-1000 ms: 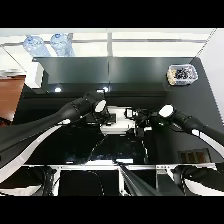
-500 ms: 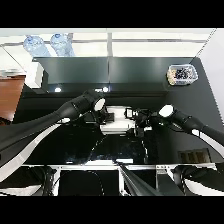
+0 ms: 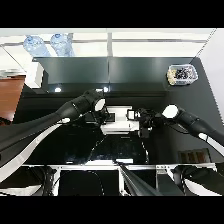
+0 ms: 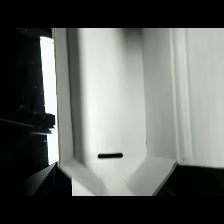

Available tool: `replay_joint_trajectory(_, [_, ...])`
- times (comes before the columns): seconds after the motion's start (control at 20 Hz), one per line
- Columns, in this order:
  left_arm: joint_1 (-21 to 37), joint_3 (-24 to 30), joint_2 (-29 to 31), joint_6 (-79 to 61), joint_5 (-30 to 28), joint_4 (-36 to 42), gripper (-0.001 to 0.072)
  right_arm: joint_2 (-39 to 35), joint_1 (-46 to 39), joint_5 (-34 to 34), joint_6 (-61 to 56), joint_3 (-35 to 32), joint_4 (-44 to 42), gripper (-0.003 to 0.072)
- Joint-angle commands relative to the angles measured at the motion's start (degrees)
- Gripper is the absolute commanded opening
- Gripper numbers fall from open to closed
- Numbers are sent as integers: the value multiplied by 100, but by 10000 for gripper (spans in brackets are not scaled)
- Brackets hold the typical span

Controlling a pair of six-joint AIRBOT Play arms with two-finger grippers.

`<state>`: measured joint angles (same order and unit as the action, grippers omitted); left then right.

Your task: Fold the box and place the chain.

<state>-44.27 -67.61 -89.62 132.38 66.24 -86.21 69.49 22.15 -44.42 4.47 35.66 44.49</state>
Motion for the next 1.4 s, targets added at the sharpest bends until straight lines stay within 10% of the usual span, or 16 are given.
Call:
replay_joint_trajectory(0.0, [-44, 0, 0, -17, 11, -223, 21, -251, 0, -35, -133, 4, 507, 714])
replay_joint_trajectory(0.25, [-55, 0, 0, -79, -22, -199, 23, -229, 7, 7, -74, 4, 503, 687])
replay_joint_trajectory(0.45, [-55, 0, 0, -79, -20, -179, 23, -166, 7, 59, -59, 2, 133, 415])
replay_joint_trajectory(0.55, [-55, 0, 0, -76, -20, -179, 23, -131, 9, 94, -59, 2, -321, 119])
replay_joint_trajectory(1.3, [-50, 0, 0, -76, 22, -177, 23, 343, 238, 354, -192, 2, -1659, 128])
replay_joint_trajectory(1.35, [-50, 0, 0, -76, 24, -177, 23, 343, 238, 378, -195, 2, -1665, 227])
